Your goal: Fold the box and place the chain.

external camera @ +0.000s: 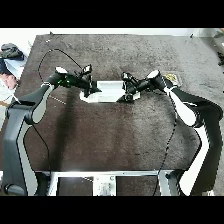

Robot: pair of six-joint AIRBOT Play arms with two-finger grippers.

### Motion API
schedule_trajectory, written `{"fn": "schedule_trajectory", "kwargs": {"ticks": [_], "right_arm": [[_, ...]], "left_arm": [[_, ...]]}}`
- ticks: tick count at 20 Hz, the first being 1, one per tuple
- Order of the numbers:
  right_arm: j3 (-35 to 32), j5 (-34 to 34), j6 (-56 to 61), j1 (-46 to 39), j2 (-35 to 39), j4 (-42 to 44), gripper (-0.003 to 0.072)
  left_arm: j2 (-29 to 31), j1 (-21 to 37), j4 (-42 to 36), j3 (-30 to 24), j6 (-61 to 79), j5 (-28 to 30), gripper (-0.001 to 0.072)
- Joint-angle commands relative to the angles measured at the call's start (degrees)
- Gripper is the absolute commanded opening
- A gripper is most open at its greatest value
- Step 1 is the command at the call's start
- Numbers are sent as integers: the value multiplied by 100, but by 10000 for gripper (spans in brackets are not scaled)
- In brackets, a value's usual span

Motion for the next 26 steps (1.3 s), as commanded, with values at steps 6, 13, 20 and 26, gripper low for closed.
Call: {"fn": "schedule_trajectory", "kwargs": {"ticks": [6, 13, 20, 26], "right_arm": [[4, -111, 9, 9, -39, -2, 567], [4, -109, 7, 7, -63, -2, 527], [4, -181, 33, 9, -63, -160, 484], [4, -188, 221, 9, -63, -221, 455]], "left_arm": [[-2, 7, 2, -2, 0, 9, 12], [-2, 7, 2, -2, 2, 7, 12], [-9, 7, 57, -2, 4, 13, 12], [-15, 7, 76, -26, 4, 61, 12]]}}
